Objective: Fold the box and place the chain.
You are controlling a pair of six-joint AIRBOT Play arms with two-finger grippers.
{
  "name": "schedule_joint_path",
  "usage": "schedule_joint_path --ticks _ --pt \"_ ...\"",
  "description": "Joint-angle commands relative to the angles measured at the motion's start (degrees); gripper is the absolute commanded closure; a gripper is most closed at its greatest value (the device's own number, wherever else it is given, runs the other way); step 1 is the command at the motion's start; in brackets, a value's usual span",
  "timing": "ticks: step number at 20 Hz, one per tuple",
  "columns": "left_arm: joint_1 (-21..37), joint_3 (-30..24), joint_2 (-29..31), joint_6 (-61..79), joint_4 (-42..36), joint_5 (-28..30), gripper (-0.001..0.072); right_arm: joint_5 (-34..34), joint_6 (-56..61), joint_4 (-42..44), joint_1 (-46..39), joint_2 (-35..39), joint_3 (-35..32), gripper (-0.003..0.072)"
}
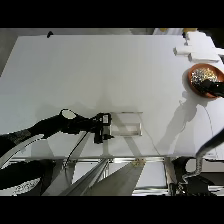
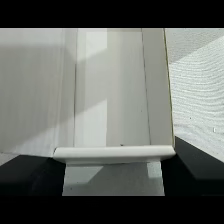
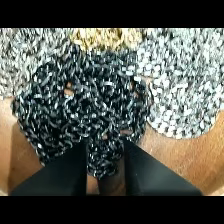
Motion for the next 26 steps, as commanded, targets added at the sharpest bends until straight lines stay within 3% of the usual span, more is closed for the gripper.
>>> schedule_joint_path --ticks 1,9,11,14,19,26 --pt "0.02 0.04 0.02 0.00 0.02 0.02 0.0436 -2.49 -1.42 1.81 -0.04 -0.11 0.00 0.0527" --pt "0.02 0.04 0.02 0.00 0.02 0.02 0.0436 -2.36 -1.81 3.08 -0.04 -2.62 0.00 0.0533" --pt "0.02 0.02 0.02 0.00 0.02 0.02 0.0436 -2.01 -2.29 3.06 -0.04 -2.32 0.00 0.0668" --pt "0.02 0.02 0.02 0.00 0.02 0.02 0.0436 0.04 -2.75 2.95 -0.04 0.76 0.00 0.0668" --pt "0.02 0.04 0.02 0.00 0.02 0.02 0.0436 9.31 -4.37 2.89 -0.02 13.60 0.00 0.0668" --pt "0.02 0.04 0.02 0.00 0.02 0.02 0.0436 32.50 -5.73 4.50 5.05 36.28 -0.02 0.0668"
